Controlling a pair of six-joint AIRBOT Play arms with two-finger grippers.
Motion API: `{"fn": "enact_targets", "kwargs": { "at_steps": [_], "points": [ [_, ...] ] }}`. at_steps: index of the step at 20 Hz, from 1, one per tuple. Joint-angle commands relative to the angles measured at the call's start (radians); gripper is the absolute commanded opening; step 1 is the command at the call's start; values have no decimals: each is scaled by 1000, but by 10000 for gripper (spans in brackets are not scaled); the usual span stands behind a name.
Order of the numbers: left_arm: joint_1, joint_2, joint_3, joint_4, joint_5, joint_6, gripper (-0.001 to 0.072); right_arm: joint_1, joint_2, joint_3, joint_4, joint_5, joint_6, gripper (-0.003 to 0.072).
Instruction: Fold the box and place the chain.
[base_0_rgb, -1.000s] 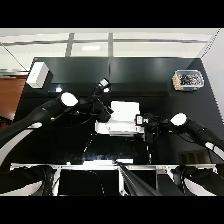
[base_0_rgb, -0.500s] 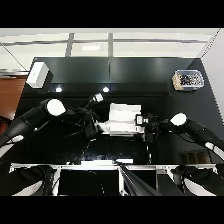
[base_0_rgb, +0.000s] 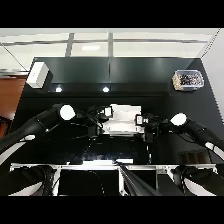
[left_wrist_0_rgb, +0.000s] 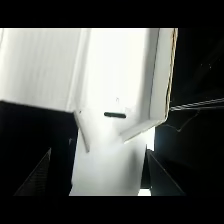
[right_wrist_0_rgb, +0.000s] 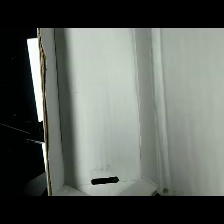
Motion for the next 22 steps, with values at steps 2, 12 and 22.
{"fn": "enact_targets", "kwargs": {
  "at_steps": [2,12,22],
  "points": [
    [-50,-43,0,-52,23,79,688,1,0,0,0,-1,1,234],
    [-54,-72,21,-10,33,60,387,1,0,0,0,0,1,235],
    [-56,-111,25,-293,30,59,224,1,0,0,0,0,1,234]
  ]
}}
